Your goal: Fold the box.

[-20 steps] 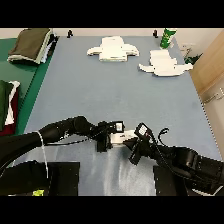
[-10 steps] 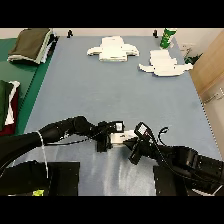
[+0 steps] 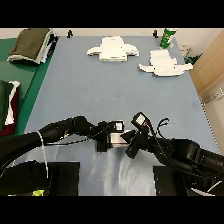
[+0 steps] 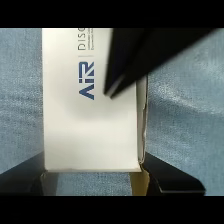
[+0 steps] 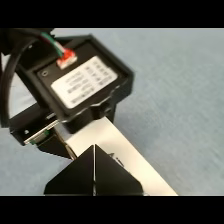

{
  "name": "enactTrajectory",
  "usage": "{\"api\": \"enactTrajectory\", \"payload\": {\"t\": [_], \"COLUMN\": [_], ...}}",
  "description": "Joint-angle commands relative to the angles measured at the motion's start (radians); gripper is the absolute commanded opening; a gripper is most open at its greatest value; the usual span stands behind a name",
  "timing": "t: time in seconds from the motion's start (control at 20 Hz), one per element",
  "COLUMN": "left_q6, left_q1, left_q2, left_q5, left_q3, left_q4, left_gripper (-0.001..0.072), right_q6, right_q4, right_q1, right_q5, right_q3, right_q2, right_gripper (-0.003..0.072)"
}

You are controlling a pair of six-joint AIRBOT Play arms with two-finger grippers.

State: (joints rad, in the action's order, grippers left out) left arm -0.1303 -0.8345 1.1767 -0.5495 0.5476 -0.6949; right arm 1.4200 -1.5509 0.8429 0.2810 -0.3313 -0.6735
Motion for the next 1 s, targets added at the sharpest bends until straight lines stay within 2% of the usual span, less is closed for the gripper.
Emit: {"api": "enactTrajectory", "payload": {"t": [0.0, 0.2, 0.45, 0.7, 0.85, 0.95], "left_q6": [0.003, 0.01, 0.026, -0.022, -0.171, -0.17], "left_q1": [0.0, 0.0, 0.0, 0.008, 0.093, 0.151], "left_q2": [0.0, 0.0, 0.0, -0.026, -0.08, -0.088], "left_q5": [0.0, 0.008, 0.098, 0.106, 0.093, 0.034], "left_q3": [0.0, 0.0, 0.0, 0.032, 0.051, 0.052], "left_q4": [-0.001, -0.001, 0.005, 0.021, 0.017, 0.001], "left_gripper": [0.0592, 0.0592, 0.0592, 0.0592, 0.0592, 0.0592], "right_q6": [-0.01, -0.143, -0.357, -0.462, -0.545, -0.579], "right_q4": [0.011, 0.032, 0.156, 0.233, 0.307, 0.342], "right_q1": [-0.069, -0.187, -0.287, -0.333, -0.333, -0.333], "right_q5": [0.161, 0.279, 0.278, 0.278, 0.278, 0.278], "right_q3": [-0.035, -0.082, -0.152, -0.158, -0.158, -0.158], "right_q2": [-0.006, -0.005, -0.005, -0.009, -0.01, -0.015], "right_gripper": [0.0009, 0.0009, 0.001, 0.0009, 0.001, 0.001]}}
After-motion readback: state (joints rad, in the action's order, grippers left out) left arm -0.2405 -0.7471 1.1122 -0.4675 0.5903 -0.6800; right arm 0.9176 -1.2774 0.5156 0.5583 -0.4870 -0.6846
